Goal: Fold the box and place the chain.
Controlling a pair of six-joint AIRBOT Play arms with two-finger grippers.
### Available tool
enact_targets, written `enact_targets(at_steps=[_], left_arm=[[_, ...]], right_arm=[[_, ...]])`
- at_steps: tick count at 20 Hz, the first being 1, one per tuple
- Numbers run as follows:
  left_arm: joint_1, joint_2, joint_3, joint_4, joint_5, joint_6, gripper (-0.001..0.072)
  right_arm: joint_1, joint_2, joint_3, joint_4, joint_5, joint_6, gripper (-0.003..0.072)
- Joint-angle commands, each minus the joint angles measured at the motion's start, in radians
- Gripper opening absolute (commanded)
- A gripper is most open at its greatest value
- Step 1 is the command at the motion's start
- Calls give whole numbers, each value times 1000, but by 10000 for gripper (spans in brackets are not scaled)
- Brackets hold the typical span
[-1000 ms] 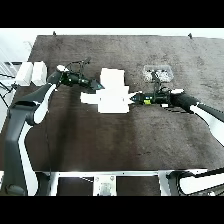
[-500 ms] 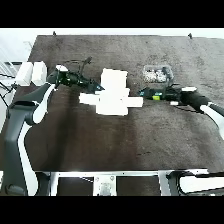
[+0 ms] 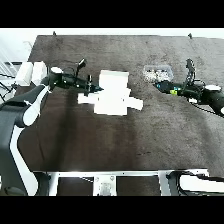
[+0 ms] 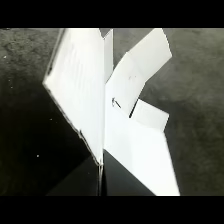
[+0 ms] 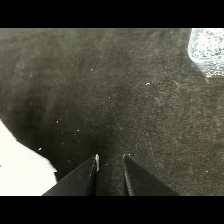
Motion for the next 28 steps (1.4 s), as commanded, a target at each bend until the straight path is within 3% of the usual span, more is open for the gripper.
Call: enact_targets(at_steps=[1,8,20,28], left_arm=[[-3,27,-122,-52,83,237,11],[-37,8,-129,-50,177,332,16],[-32,-38,-129,-151,182,343,15],[-32,-45,-129,-143,204,358,16]], right_arm=[[1,5,-6,0,6,-9,203],[25,5,-6,1,6,-47,203],[34,5,-9,-2,6,-56,203],[34,6,-59,-2,8,-135,202]])
